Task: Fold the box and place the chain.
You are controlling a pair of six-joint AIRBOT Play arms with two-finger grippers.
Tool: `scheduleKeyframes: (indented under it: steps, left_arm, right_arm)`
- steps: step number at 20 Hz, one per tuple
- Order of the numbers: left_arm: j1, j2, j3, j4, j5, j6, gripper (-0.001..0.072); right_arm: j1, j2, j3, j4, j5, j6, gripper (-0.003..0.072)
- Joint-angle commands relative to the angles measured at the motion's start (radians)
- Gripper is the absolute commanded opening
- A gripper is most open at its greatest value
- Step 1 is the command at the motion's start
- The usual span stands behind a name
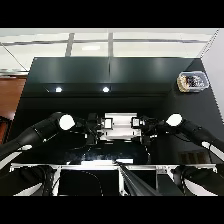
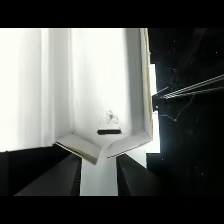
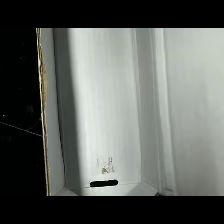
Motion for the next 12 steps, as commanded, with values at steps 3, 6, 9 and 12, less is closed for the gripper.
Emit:
scheduleKeyframes:
  steps: [3, 6, 9, 12]
  left_arm:
    - [-0.005, -0.002, -0.001, -0.182, 0.028, -0.004, 0.0263]
    - [-0.005, -0.019, -0.002, -0.277, 0.045, -0.003, 0.0263]
    - [-0.005, -0.037, -0.002, -0.278, 0.077, -0.004, 0.0263]
    - [-0.005, -0.047, -0.002, -0.277, 0.057, -0.004, 0.0264]
  right_arm:
    - [0.000, -0.001, 0.000, 0.003, 0.000, 0.000, 0.0170]
    - [0.000, -0.001, 0.000, 0.003, 0.000, 0.000, 0.0170]
    - [0.000, -0.001, 0.000, 0.003, 0.000, 0.000, 0.0170]
    - [0.000, -0.001, 0.000, 0.003, 0.000, 0.000, 0.0170]
